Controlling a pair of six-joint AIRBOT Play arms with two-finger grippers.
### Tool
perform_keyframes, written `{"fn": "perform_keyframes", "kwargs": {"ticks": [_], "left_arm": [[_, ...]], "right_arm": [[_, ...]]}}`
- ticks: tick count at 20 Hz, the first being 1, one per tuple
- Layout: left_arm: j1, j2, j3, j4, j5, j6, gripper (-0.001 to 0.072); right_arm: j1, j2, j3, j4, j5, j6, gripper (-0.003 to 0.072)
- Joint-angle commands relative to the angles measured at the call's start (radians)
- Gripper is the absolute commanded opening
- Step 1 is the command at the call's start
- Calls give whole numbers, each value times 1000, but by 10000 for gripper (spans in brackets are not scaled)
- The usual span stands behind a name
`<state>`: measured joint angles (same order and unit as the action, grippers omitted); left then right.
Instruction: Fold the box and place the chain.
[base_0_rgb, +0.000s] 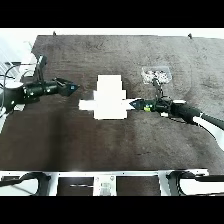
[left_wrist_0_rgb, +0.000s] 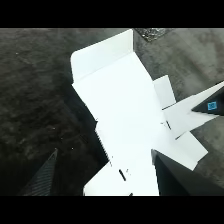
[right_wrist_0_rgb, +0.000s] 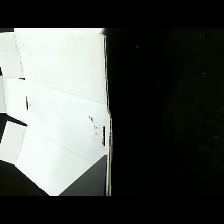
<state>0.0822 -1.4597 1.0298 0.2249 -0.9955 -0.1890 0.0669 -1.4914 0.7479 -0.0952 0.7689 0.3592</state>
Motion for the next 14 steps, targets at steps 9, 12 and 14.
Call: {"fn": "perform_keyframes", "kwargs": {"ticks": [9,12,14], "left_arm": [[-200,-441,583,388,-184,-428,671],[-214,-534,698,389,-245,-466,671],[-215,-565,736,381,-262,-468,670]], "right_arm": [[0,0,-3,18,-2,-51,9],[0,0,-3,18,-3,-51,9],[0,0,-3,17,-2,-51,9]]}}
